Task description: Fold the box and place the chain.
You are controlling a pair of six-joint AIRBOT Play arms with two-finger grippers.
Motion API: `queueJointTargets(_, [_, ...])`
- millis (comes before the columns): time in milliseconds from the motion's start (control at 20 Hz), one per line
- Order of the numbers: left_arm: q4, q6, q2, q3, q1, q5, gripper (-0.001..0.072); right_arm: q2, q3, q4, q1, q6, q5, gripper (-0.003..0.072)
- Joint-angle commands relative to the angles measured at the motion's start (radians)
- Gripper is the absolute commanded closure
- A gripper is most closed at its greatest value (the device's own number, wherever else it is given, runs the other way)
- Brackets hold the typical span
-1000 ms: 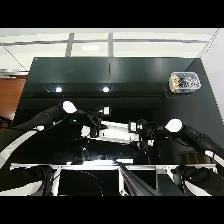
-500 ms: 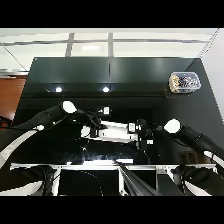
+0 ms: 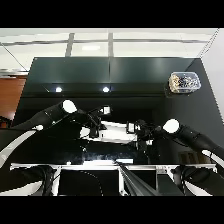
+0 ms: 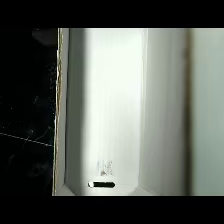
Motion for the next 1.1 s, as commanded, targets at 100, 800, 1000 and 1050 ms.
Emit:
queueJointTargets(100, [0.058, -0.069, 0.016, 0.000, 0.003, -0.009, 0.0688, 0.003, 0.027, -0.002, 0.000, 0.006, 0.043, 0.0096])
queueJointTargets(800, [0.040, -0.092, 0.016, 0.000, 0.013, 0.043, 0.0689, -0.032, 0.052, 0.046, -0.052, -0.004, 0.056, 0.0097])
queueJointTargets(1000, [0.041, -0.092, 0.016, 0.000, 0.013, 0.041, 0.0688, -0.053, 0.052, 0.061, -0.016, -0.019, 0.027, 0.0097])
queueJointTargets(1050, [0.041, -0.092, 0.016, 0.000, 0.013, 0.041, 0.0688, -0.061, 0.050, 0.061, -0.010, -0.019, 0.027, 0.0097])
